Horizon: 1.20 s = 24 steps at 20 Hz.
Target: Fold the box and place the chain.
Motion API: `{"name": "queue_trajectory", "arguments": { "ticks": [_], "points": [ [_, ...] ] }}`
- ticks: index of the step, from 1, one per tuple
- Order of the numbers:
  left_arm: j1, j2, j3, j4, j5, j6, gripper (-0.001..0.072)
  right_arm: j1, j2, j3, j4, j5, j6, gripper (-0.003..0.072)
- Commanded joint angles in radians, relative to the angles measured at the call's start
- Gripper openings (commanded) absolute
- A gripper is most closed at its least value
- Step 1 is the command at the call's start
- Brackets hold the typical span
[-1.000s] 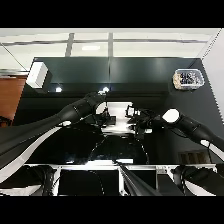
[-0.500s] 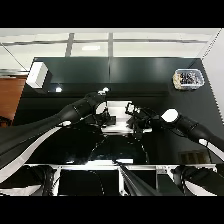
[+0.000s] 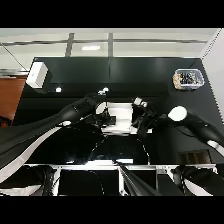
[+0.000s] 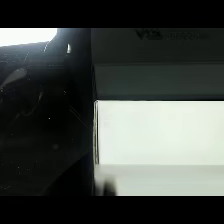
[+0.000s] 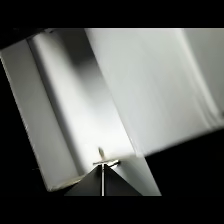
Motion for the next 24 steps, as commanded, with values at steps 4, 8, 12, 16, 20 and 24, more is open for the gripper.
{"name": "queue_trajectory", "arguments": {
  "ticks": [4,8,12,16,20,24],
  "points": [
    [0.000,0.000,-0.002,0.001,-0.044,0.008,0.0026,-0.420,0.246,-0.005,-0.364,0.113,0.645,0.0015],
    [0.000,-0.003,-0.002,0.001,-0.031,0.012,0.0026,-0.652,0.233,-0.162,-0.325,0.124,0.869,0.0015],
    [0.000,-0.010,-0.002,-0.001,-0.033,0.011,0.0026,-0.601,0.125,-0.244,0.032,0.231,0.702,0.0015],
    [0.000,-0.014,-0.002,-0.001,-0.035,0.011,0.0026,-0.449,-0.022,-0.237,0.214,0.203,0.608,0.0015],
    [0.000,-0.014,-0.002,-0.001,-0.035,0.010,0.0026,-0.339,-0.094,-0.156,0.269,0.205,0.531,0.0016],
    [0.000,-0.014,-0.002,-0.002,-0.036,0.011,0.0026,-0.333,-0.093,-0.083,0.267,0.250,0.531,0.0042]
  ]
}}
